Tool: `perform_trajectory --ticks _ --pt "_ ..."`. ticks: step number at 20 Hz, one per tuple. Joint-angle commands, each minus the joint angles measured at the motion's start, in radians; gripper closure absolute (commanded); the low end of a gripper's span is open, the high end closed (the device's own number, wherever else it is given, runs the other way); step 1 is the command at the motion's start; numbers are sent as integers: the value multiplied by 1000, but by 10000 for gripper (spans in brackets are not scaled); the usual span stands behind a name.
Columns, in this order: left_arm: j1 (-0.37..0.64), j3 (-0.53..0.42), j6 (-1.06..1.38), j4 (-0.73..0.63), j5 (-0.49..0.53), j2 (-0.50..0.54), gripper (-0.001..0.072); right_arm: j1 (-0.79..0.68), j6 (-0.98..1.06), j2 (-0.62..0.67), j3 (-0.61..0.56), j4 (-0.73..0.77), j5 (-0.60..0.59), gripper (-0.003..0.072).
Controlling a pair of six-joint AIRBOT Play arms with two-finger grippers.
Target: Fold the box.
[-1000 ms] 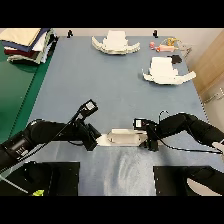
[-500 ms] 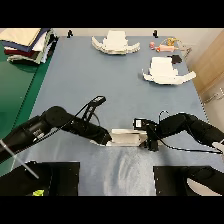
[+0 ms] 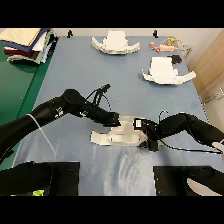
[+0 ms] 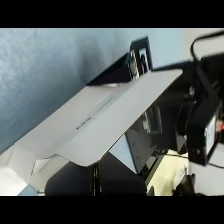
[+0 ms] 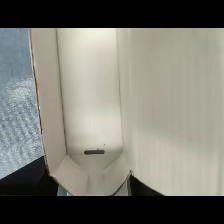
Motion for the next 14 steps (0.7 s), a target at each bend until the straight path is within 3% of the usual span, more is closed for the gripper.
perform_trajectory --ticks 1,9,14 --pt "49 4 -50 -43 36 -42 693 0 -1 1 1 0 0 143" --pt "63 3 -115 -33 -18 -193 693 0 -1 1 1 -1 0 143" --pt "63 3 -118 -33 -24 -230 693 0 -1 1 1 -1 0 143"
